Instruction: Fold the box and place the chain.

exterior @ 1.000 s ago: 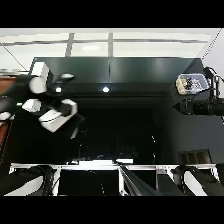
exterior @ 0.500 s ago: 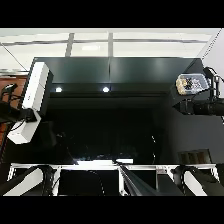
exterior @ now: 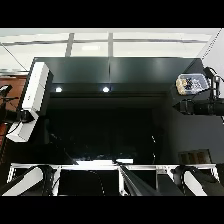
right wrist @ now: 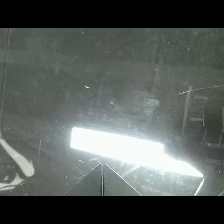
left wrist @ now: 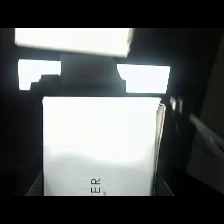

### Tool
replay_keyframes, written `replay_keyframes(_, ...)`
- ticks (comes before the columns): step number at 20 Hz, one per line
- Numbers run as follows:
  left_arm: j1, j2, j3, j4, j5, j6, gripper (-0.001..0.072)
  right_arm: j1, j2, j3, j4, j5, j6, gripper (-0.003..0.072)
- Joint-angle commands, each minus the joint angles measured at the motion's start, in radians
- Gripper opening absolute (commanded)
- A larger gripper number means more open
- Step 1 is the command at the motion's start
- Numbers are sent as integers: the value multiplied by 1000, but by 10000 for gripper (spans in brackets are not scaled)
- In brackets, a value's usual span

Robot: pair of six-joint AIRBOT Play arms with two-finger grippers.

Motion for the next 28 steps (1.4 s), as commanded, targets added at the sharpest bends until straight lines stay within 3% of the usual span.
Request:
replay_keyframes(1, 6, 0, -30, -80, 137, 101, 295, 0, 0, 0, 2, 0, 26, 24)
replay_keyframes(8, -1, -26, -30, -67, 227, 108, 298, 0, 0, 0, 2, 0, 49, 23)
replay_keyframes(9, -1, -27, -30, -71, 243, 108, 337, 0, 0, 0, 2, 0, 52, 23)
replay_keyframes(10, 0, -27, -30, -70, 262, 107, 491, 0, 0, 0, 2, 1, 60, 24)
replay_keyframes(13, 0, -24, -24, -63, 277, 107, 714, 0, 0, 0, 2, 2, 67, 24)
replay_keyframes(17, -4, 11, 71, -57, 196, 107, 713, 0, 0, 19, -2, -4, 58, 23)
replay_keyframes(21, -31, 71, 196, -150, 75, 82, 703, 0, 0, 137, -2, 24, 17, 24)
replay_keyframes(22, -49, 94, 217, -183, 63, 41, 637, 0, 0, 175, -2, 42, 6, 24)
replay_keyframes(23, -68, 117, 231, -211, 54, -10, 426, 0, 0, 205, -1, 59, -6, 24)
replay_keyframes(24, -92, 145, 238, -238, 37, -41, 148, 1, 6, 225, -1, 66, -17, 23)
replay_keyframes(25, -119, 174, 235, -265, 24, -38, 31, 1, 18, 229, -1, 61, -34, 23)
replay_keyframes(28, -261, 294, 185, -280, 61, -56, 29, 10, 51, 189, 5, 10, -116, 22)
